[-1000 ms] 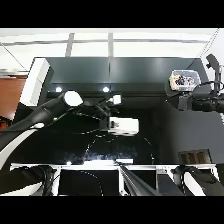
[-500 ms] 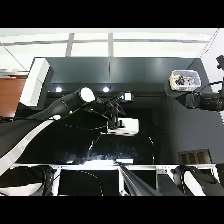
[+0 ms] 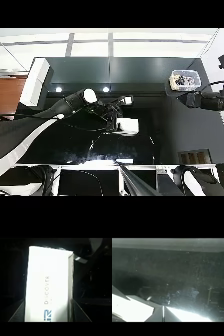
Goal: Fold the box and place the chain.
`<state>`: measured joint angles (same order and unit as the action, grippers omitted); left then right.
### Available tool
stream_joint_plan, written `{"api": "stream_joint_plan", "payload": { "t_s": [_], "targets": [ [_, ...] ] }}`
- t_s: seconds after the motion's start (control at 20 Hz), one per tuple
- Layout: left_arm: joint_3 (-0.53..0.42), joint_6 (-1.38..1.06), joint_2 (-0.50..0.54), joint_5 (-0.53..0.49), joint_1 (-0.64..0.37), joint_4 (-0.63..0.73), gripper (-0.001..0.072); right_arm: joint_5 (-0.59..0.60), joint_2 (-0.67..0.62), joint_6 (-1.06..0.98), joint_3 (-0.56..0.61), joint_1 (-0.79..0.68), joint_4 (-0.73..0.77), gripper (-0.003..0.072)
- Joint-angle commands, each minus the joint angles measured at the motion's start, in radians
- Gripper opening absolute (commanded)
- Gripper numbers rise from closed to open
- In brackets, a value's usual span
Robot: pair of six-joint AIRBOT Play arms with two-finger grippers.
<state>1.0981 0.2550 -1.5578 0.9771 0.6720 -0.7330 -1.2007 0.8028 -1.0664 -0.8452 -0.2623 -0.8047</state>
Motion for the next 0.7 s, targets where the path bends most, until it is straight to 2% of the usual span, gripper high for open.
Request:
{"api": "stream_joint_plan", "payload": {
  "t_s": [0.0,0.65],
  "targets": [
    [0.002,0.003,-0.001,0.004,0.004,-0.004,0.0711,0.0,0.0,0.0,-0.001,0.0,0.0,0.0012],
    [0.03,0.01,-0.001,0.004,0.037,-0.071,0.0712,-0.004,0.0,0.0,-0.001,0.0,0.0,0.0011]
  ]
}}
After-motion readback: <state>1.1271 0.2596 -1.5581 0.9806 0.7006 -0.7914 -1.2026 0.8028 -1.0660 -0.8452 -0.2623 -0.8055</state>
